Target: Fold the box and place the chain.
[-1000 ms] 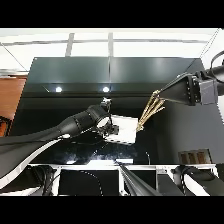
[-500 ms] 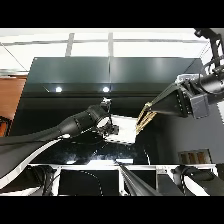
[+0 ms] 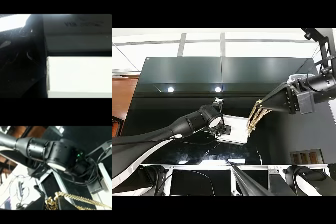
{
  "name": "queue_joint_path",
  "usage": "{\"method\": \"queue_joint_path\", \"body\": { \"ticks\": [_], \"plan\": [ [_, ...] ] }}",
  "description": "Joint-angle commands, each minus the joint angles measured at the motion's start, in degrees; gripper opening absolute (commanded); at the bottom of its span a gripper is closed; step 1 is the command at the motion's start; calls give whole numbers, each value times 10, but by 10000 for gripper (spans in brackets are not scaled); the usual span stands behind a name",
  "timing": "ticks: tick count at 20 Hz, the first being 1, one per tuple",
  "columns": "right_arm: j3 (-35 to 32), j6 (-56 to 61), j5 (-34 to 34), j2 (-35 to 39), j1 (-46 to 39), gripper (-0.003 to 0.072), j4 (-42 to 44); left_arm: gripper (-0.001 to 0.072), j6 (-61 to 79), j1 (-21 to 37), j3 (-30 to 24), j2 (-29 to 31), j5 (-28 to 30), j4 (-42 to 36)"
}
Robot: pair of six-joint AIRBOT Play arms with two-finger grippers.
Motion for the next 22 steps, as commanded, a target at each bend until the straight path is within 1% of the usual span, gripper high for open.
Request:
{"method": "queue_joint_path", "body": {
  "ticks": [1,5,10,12,16,18,22],
  "plan": [
    [-18,-3,-35,-1,0,9,2,33,0,0,0,0,0,0],
    [-28,-2,-48,-7,0,10,2,33,0,0,0,0,0,0],
    [-29,2,-55,-18,31,10,3,33,0,0,0,0,0,0],
    [-44,3,-63,-18,31,10,-2,33,0,0,0,0,3,0],
    [-116,1,-105,-18,38,10,12,33,0,0,0,0,1,0],
    [-158,-5,-140,-18,52,10,25,33,0,0,0,0,2,0],
    [-249,-4,-264,-19,94,10,28,33,0,0,0,0,2,0]
  ]
}}
